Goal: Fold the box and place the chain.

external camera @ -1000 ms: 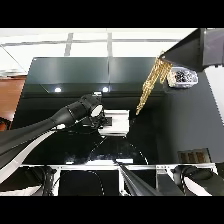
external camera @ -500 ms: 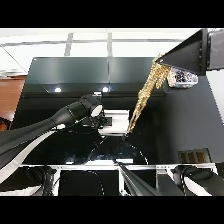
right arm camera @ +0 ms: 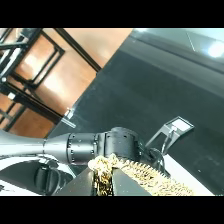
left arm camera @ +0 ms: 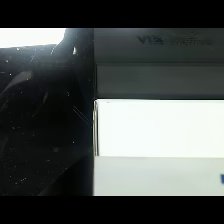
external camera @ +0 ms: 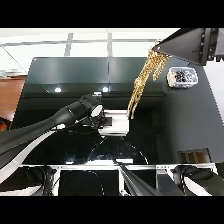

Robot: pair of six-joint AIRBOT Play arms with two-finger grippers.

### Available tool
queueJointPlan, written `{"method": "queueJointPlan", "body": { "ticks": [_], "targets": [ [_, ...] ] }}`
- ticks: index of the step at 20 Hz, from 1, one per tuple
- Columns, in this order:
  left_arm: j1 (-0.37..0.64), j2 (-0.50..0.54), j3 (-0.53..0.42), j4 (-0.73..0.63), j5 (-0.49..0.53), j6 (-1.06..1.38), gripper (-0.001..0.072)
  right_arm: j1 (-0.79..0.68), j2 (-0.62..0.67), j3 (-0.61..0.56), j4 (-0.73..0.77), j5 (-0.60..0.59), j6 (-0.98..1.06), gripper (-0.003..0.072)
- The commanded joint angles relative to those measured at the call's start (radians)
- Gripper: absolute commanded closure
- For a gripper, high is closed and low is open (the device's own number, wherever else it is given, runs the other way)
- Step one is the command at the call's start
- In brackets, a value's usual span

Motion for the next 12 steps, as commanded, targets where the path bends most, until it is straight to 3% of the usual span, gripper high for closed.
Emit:
{"method": "queueJointPlan", "body": {
  "ticks": [1, 12],
  "targets": [
    [0.001, 0.000, 0.000, 0.000, 0.000, 0.000, 0.0682, 0.000, -0.002, 0.000, -0.045, 0.024, 0.013, 0.0676],
    [0.001, 0.000, 0.000, 0.000, 0.002, 0.000, 0.0682, 0.004, -0.002, 0.000, -0.018, 0.013, 0.031, 0.0675]
  ]
}}
